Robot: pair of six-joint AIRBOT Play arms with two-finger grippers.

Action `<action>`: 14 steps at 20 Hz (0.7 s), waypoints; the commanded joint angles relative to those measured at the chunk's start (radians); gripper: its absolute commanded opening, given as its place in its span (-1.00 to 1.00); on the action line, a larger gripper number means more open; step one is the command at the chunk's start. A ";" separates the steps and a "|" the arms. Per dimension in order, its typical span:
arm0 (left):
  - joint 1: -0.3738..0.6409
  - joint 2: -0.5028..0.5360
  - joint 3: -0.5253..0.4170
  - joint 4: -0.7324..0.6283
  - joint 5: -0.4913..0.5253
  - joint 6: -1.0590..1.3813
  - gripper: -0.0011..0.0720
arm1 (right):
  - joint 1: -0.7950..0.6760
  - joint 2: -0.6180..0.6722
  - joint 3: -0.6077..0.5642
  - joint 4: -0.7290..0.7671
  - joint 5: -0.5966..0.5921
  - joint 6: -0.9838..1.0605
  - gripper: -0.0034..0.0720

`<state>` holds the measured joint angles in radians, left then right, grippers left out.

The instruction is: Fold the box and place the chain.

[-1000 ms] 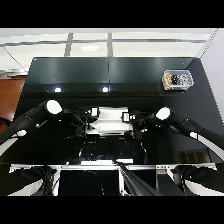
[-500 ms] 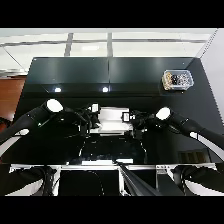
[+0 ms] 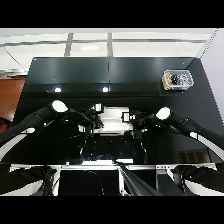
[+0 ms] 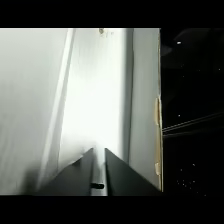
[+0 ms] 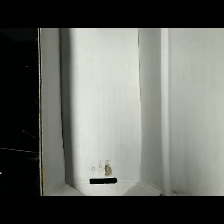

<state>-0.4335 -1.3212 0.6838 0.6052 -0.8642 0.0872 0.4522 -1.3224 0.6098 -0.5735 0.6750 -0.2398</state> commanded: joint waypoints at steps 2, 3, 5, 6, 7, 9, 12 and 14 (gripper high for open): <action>-0.002 -0.002 0.000 0.018 -0.001 -0.001 -0.12 | 0.001 -0.001 0.001 0.000 0.001 0.000 -0.56; -0.002 0.004 0.000 0.024 -0.001 -0.001 -0.42 | 0.001 -0.001 0.001 0.000 0.001 0.000 -0.56; 0.000 0.023 0.000 0.027 -0.001 -0.017 -0.03 | 0.001 -0.001 0.001 0.000 0.001 0.001 -0.56; 0.007 0.044 0.003 0.055 -0.008 -0.050 -0.52 | 0.001 -0.001 0.001 0.000 0.001 0.001 -0.56; 0.018 0.071 0.012 0.103 -0.021 -0.115 -0.70 | 0.001 -0.001 0.001 0.000 0.001 0.001 -0.56; 0.064 0.143 0.036 0.193 -0.085 -0.335 -0.90 | 0.001 -0.001 0.001 0.000 0.001 0.001 -0.56; 0.179 0.258 0.047 0.361 -0.211 -0.562 -0.90 | 0.001 -0.001 0.001 0.000 0.001 0.000 -0.56; 0.267 0.289 0.042 0.460 -0.299 -0.662 -0.90 | 0.001 -0.001 0.001 0.000 0.001 0.000 -0.56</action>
